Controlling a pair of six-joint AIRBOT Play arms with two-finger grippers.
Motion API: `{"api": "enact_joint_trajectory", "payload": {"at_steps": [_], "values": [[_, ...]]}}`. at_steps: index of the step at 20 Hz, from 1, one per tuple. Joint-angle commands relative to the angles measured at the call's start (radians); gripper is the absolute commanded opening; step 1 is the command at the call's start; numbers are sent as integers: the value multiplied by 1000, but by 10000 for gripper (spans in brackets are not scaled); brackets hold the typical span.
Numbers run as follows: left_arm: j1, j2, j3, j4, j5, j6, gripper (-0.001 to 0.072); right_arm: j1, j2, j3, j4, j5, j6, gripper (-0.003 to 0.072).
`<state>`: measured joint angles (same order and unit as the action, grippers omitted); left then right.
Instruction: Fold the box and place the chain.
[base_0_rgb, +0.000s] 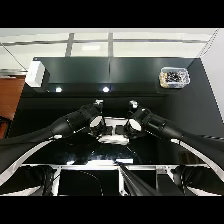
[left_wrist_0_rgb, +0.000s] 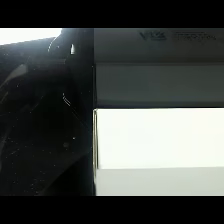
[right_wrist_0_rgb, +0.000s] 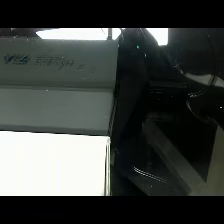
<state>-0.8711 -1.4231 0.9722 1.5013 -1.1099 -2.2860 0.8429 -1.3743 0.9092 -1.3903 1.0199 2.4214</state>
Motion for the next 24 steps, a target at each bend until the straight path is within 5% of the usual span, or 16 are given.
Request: {"api": "enact_joint_trajectory", "payload": {"at_steps": [1,2,3,8,12,17,19,22,23,24], "values": [[0,-1,1,1,2,1,27,0,-1,0,3,-11,-1,38],[0,-1,1,1,2,1,27,-3,0,2,3,-10,-2,340],[0,-1,1,1,2,1,27,-8,0,10,2,5,-15,532],[0,-1,1,1,2,1,27,-24,69,50,-1,108,-190,530],[0,-1,1,1,2,1,27,-75,272,51,-46,207,-328,529],[0,-1,1,1,2,1,27,-185,444,42,-532,309,-410,529],[0,-1,1,1,2,1,27,-280,439,13,-661,185,-410,528],[0,-1,1,1,2,2,27,-484,390,-24,-664,-115,-378,531],[0,-1,1,1,2,1,27,-552,354,-23,-652,-203,-354,676],[0,-1,1,1,2,1,27,-610,313,-14,-611,-282,-354,720]]}}
